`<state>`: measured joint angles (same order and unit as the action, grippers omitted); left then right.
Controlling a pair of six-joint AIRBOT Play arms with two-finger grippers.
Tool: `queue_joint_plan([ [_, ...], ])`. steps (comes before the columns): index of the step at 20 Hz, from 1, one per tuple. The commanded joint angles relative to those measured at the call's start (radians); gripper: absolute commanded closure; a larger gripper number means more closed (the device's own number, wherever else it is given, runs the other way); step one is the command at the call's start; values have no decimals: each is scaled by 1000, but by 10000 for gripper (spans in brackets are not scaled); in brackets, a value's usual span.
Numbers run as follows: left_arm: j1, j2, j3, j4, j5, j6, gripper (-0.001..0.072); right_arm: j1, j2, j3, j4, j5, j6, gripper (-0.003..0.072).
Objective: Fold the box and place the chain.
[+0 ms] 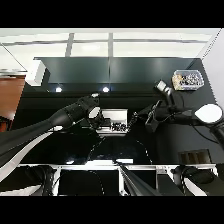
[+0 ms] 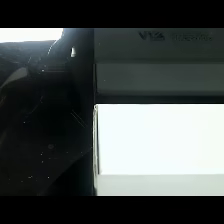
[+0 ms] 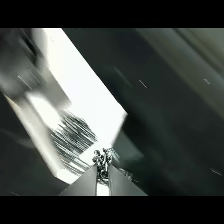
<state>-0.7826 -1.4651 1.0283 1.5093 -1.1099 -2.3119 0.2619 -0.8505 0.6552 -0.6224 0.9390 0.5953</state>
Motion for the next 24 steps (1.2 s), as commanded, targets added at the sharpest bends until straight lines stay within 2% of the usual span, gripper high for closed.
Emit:
queue_joint_plan([
  [1, 0, 0, 1, 0, 1, 0, 678, -12, 14, 57, 296, 134, 121, 668],
  [4, 0, 0, 1, 0, 1, 0, 678, -12, 14, 57, 523, 130, 118, 668],
  [6, 0, 0, 1, 0, 1, 0, 678, -10, 13, 57, 543, 122, 117, 668],
  [12, 0, 0, 1, 0, 1, 0, 678, 132, -81, 46, 200, -48, 275, 668],
  [15, 0, 0, 1, 0, 1, 0, 678, 158, -155, 46, 134, -68, 311, 664],
  [17, 0, 0, 1, 0, 1, 0, 679, 142, -159, 51, 88, -58, 320, 336],
  [19, 0, 0, 1, 0, 0, 0, 679, 64, -155, 78, 33, 37, 344, 321],
  [21, 0, 0, 1, 0, -1, 1, 679, -72, -137, 106, -35, 175, 371, 321],
  [24, 0, 0, 1, 5, 13, 24, 679, -273, -89, 108, -100, 296, 393, 322],
])
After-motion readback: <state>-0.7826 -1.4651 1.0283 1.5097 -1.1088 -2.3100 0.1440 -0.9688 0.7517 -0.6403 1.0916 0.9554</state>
